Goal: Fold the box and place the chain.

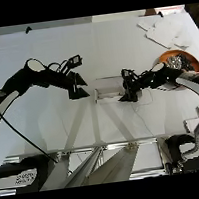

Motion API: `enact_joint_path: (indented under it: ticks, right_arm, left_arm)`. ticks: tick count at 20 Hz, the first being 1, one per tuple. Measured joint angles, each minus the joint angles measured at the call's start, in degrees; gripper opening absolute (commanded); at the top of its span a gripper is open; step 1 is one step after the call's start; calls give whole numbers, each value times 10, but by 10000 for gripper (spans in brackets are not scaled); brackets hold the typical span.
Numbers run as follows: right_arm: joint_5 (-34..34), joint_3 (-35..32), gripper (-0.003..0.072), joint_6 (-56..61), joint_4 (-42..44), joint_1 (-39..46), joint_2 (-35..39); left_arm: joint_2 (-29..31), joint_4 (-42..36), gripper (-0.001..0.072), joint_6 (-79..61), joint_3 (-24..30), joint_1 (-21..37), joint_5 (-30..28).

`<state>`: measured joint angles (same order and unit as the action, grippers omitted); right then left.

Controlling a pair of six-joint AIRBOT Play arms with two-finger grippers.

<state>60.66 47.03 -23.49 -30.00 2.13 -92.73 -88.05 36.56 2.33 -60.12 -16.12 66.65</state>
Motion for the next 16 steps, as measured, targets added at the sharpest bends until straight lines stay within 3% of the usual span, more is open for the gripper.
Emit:
enact_joint_path:
  ticks: [6,16]
  right_arm:
    - [0,0,519,0,0,0,0]
    - [0,0,519,-2,-1,0,0]
  left_arm:
    - [-66,-81,667,-201,17,-2,-17]
    - [-88,-96,666,-230,20,-42,-39]
